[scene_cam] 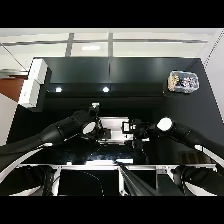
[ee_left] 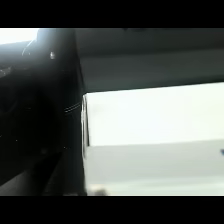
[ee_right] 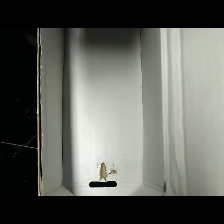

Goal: Fold the box and place the chain.

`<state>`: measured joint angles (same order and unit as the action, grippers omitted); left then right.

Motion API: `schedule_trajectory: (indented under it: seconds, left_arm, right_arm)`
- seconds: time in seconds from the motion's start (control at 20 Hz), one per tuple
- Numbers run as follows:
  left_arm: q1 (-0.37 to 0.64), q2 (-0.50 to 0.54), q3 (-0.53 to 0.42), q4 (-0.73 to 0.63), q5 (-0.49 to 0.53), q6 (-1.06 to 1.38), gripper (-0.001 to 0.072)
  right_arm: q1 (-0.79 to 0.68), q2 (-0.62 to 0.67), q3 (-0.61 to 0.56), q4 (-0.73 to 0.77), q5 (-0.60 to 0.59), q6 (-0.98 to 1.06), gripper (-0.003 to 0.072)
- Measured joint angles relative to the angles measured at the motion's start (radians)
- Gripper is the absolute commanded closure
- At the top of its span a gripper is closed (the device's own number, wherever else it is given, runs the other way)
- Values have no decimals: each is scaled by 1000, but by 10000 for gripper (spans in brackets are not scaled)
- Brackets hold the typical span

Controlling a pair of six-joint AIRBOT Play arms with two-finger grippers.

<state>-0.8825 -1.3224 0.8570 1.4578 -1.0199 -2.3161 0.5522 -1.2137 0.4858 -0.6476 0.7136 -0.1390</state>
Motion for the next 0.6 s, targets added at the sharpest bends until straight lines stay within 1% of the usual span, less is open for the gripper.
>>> schedule_trajectory:
  seconds: [0.1,0.15,0.2,0.3,0.35,0.6]
  left_arm:
    - [-2,-3,6,11,-10,-21,326]
    - [-2,-4,8,14,-9,-32,367]
    - [-3,-5,8,19,-9,-42,380]
    - [-3,-5,11,29,-3,-59,386]
    - [-3,-5,11,33,-3,-68,436]
    - [-3,-13,15,47,10,-89,436]
  right_arm:
    - [0,0,0,0,0,0,214]
    - [0,0,0,0,0,0,213]
    - [0,0,0,0,0,0,213]
    - [0,0,0,0,0,0,213]
    - [0,0,0,0,0,0,213]
    - [0,0,0,0,0,0,213]
